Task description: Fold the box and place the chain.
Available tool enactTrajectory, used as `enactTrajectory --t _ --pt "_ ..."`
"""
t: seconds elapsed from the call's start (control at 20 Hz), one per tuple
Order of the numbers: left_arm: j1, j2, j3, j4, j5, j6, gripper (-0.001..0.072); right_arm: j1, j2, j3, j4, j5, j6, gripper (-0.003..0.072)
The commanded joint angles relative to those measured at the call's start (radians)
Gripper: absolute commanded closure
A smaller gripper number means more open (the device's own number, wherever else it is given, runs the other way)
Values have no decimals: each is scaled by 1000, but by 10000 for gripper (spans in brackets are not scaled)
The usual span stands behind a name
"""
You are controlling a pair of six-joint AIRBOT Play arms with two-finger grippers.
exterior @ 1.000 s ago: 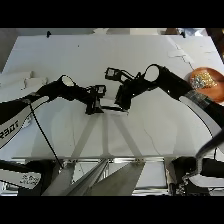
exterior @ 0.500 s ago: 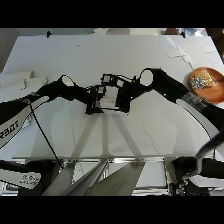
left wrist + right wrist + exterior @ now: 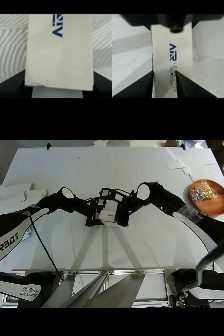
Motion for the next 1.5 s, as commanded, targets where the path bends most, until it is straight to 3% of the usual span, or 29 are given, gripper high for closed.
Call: enactTrajectory --t 0.0,0.45,0.55,0.6,0.7,0.75,1.1,1.45 --pt "0 -1 1 0 0 -1 223 2 -10 0 -5 11 24 310" --pt "0 0 1 0 0 -1 223 2 81 1 -2 11 31 300" --pt "0 0 1 0 0 -1 223 -1 97 1 1 8 117 303" --pt "0 -1 1 0 0 -1 223 -4 94 1 26 9 185 352" --pt "0 -1 1 0 0 -1 223 -13 80 0 96 7 323 645" --pt "0 -1 1 -1 0 -1 223 -18 68 -1 128 0 369 676" --pt "0 0 1 0 0 -1 223 -20 -81 -13 364 -76 479 676" --pt "0 0 1 0 0 -1 223 -20 -117 -13 325 -63 497 677"
